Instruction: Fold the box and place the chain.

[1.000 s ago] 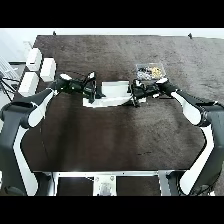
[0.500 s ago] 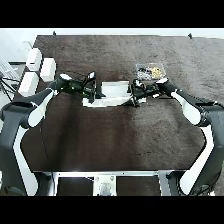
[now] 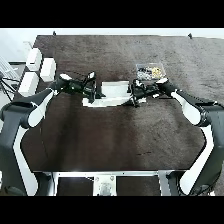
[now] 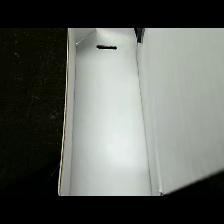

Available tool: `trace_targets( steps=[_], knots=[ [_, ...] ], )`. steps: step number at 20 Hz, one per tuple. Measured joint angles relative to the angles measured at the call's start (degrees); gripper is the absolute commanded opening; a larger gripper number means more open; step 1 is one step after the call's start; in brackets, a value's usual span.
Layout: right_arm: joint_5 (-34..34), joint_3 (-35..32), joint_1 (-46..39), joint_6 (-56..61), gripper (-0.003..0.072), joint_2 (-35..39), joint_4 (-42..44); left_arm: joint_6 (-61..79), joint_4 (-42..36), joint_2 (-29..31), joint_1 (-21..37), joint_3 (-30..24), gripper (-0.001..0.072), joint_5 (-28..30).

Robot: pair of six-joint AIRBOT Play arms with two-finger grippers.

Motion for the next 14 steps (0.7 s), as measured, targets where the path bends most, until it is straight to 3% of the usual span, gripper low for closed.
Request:
trace_targets(
  steps=[13, 14],
  knots=[
    [0.0, 0.0, 0.0, 0.0, 0.0495, 0.0, 0.0, 0.0, 0.0, 0.0, 0.0, 0.0, 0.0042, 0.0],
    [0.0, 0.0, 0.0, 0.0, 0.0495, 0.0, 0.0, 0.0, 0.0, 0.0, 0.0, 0.0, 0.0283, 0.0]
  ],
)
